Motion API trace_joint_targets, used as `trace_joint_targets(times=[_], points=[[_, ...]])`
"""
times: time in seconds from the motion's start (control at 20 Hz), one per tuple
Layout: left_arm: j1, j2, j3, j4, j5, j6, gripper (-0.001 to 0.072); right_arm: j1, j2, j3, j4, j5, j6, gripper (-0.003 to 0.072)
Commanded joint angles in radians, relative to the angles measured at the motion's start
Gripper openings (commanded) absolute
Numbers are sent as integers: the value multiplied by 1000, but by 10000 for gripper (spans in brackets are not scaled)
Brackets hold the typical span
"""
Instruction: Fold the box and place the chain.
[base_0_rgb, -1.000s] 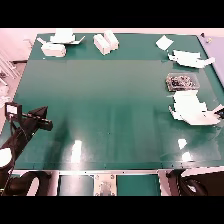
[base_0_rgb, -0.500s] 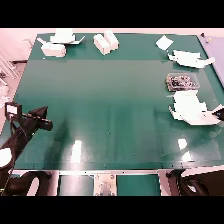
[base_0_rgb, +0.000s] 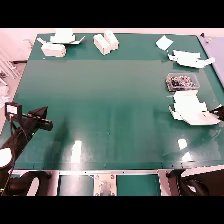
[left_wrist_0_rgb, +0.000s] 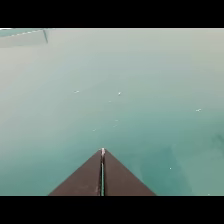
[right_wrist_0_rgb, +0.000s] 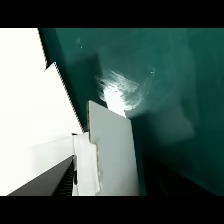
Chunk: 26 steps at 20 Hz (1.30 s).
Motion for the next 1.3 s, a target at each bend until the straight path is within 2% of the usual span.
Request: trace_joint_targets(times=[0.0,0.4,0.45,0.55,0.6,0.65,0.8,1.0,1.25], points=[[0,1,0,0,3,0,23,1,-2,0,-5,31,5,494],[0,1,0,0,3,0,23,1,-2,0,-47,32,8,488],[0,1,0,0,5,0,23,1,-2,0,-47,32,8,441],[0,1,0,0,15,0,22,1,-2,0,-45,31,8,144],[0,1,0,0,23,0,23,1,-2,0,-45,32,8,42],[0,1,0,0,30,0,23,1,-2,0,-42,32,8,16],[0,-1,0,0,47,0,23,1,-2,0,57,91,5,16],[0,-1,0,0,49,0,23,11,14,0,259,303,5,13],[0,-1,0,0,48,0,23,83,169,-1,266,396,89,12]])
